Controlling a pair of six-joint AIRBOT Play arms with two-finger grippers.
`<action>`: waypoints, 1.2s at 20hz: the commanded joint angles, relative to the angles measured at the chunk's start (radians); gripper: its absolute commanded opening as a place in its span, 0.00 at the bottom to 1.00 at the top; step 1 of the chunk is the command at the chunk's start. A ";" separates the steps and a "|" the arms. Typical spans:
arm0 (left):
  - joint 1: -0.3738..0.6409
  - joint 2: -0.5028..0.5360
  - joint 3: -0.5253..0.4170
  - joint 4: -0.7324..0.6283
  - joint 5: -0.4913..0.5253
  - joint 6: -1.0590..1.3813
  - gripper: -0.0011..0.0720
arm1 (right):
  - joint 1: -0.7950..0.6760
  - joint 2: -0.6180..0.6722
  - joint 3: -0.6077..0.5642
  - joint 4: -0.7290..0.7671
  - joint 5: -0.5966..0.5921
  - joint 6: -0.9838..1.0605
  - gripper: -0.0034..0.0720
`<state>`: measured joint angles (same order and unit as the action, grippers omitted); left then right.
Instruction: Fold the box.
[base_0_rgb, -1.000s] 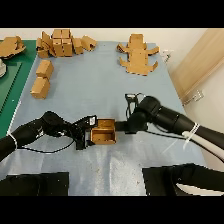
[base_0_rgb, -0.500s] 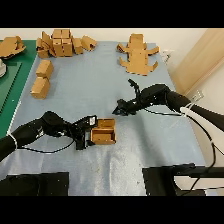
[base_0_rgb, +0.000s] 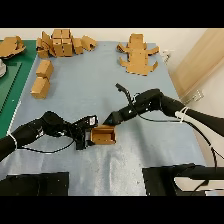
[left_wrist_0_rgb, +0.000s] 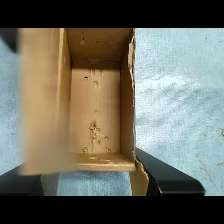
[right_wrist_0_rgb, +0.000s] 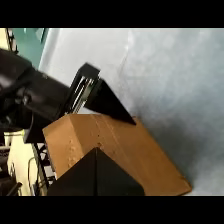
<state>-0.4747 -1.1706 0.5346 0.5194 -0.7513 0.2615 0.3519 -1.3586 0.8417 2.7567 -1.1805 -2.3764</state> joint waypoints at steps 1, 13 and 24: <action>0.001 0.000 0.000 0.000 0.000 0.000 0.73 | 0.056 0.074 -0.098 -0.033 0.098 -0.084 0.04; 0.001 0.000 0.000 0.000 0.000 0.000 0.73 | 0.344 0.279 -0.144 -0.364 0.442 -0.089 0.05; 0.001 0.000 0.000 0.000 0.000 0.000 0.73 | 0.407 0.332 -0.192 -0.575 0.506 -0.098 0.17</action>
<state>-0.4747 -1.1706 0.5346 0.5194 -0.7517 0.2615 0.7536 -1.0306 0.6525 2.2417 -0.6701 -2.4668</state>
